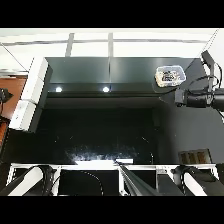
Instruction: Fold the box and place the chain.
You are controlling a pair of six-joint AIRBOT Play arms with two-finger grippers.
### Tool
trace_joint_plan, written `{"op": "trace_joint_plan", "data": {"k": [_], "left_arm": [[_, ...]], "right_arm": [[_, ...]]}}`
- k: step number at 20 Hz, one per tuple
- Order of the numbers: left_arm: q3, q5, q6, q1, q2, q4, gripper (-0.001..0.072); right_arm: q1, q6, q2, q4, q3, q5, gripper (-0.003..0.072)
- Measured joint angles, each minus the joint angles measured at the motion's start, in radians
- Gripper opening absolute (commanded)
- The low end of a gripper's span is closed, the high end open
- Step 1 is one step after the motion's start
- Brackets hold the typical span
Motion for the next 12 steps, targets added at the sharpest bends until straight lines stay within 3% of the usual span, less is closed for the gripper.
{"op": "trace_joint_plan", "data": {"k": [4,9,12], "left_arm": [[-0.057,-0.021,-0.124,-0.138,0.181,-0.009,0.0022],[-0.349,0.170,-0.198,-0.388,0.504,-0.047,0.0024],[-0.465,0.244,-0.216,-0.460,0.593,-0.050,0.0026]], "right_arm": [[0.008,0.050,0.079,-0.185,-0.018,-0.029,0.0008],[0.043,0.209,0.257,-0.478,-0.251,-0.283,0.0014],[0.050,0.248,0.294,-0.539,-0.355,-0.380,0.0014]]}}
